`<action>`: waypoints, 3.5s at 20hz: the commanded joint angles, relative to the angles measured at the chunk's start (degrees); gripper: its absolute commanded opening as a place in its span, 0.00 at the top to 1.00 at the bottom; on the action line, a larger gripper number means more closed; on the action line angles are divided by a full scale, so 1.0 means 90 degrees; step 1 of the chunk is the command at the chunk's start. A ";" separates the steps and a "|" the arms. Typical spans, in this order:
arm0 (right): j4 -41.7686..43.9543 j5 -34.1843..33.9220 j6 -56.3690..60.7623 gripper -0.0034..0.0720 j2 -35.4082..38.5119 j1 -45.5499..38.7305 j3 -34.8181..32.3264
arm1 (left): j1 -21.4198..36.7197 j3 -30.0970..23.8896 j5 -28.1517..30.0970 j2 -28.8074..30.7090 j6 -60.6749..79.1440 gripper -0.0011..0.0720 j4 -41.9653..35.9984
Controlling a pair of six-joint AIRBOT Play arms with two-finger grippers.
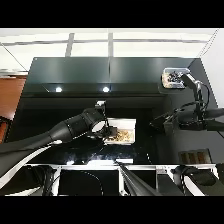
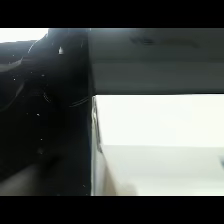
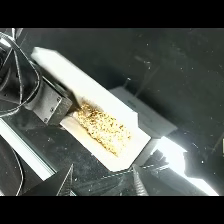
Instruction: Fold the box and place the chain.
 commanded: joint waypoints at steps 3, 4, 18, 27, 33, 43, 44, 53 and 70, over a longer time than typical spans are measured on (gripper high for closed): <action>0.0019 0.0019 0.0000 0.37 0.0041 -0.0046 0.0005 | 0.0245 0.0607 -0.0857 0.0323 0.2477 0.26 0.0034; 0.0019 0.0019 0.0005 0.37 0.0041 -0.0046 0.0005 | 0.0304 0.0665 -0.1115 0.0595 0.3172 0.26 0.0049; 0.0017 -0.0590 0.0114 0.37 0.0039 -0.0044 0.0005 | 0.4711 -0.4114 0.0316 0.3449 1.3335 0.04 -0.5984; 0.0015 -0.0420 0.0357 0.37 0.0036 -0.0027 0.0005 | 0.3322 -0.3449 0.1829 0.2101 1.6764 0.02 -0.5627; -0.0061 -0.0420 0.0430 0.37 0.0039 -0.0029 0.0005 | 0.3191 -0.2735 0.1243 0.0988 1.6881 0.02 -0.5875; -0.0061 -0.0556 0.0427 0.37 0.0039 -0.0029 0.0005 | 0.2776 -0.2771 0.1294 0.0942 1.6878 0.02 -0.6101; -0.0061 -0.0556 0.0427 0.37 0.0039 -0.0029 0.0005 | 0.2776 -0.2771 0.1282 0.0935 1.6876 0.02 -0.6093; -0.0058 -0.0585 0.0430 0.37 0.0036 -0.0029 0.0005 | 0.2756 -0.2900 0.1299 0.1035 1.5997 0.02 -0.5661; -0.0061 -0.0653 0.0427 0.37 0.0036 -0.0029 0.0005 | 0.2234 -0.3026 0.2276 0.1032 1.5851 0.02 -0.6113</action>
